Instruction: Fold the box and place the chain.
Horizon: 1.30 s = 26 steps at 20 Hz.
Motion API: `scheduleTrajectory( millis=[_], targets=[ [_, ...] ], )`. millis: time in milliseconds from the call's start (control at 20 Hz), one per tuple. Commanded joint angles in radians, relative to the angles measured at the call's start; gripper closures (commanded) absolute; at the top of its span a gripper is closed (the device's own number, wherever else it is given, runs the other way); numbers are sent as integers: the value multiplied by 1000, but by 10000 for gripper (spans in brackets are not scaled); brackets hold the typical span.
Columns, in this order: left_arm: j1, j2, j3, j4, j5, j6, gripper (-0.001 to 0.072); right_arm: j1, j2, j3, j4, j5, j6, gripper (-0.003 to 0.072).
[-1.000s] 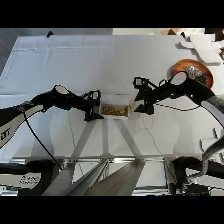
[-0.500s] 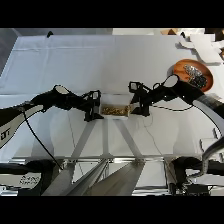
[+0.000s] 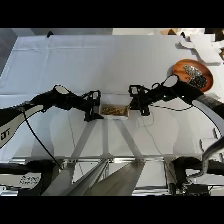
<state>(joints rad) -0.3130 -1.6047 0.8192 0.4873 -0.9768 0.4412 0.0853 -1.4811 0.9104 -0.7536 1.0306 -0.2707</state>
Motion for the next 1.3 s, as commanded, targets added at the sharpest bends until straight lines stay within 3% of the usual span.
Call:
scheduleTrajectory(
  millis=[0, 600, 1050, 1100, 1200, 1250],
  targets=[
    [0, 0, 0, 0, 1, 0, 308, 1, 4, 0, -11, 1, -7, 676],
    [0, 0, 0, 0, 0, 0, 308, 1, 127, 0, -122, 35, 144, 678],
    [0, 0, 0, 0, 0, 0, 308, 3, 208, 0, 152, 111, 143, 669],
    [0, 0, 0, 0, 1, 0, 308, 3, 208, 0, 150, 111, 143, 600],
    [0, 0, 0, 0, 0, 0, 308, 3, 208, 0, 148, 110, 143, 390],
    [0, 0, 0, 0, 0, 0, 308, 3, 208, 0, 146, 106, 143, 372]
  ],
)
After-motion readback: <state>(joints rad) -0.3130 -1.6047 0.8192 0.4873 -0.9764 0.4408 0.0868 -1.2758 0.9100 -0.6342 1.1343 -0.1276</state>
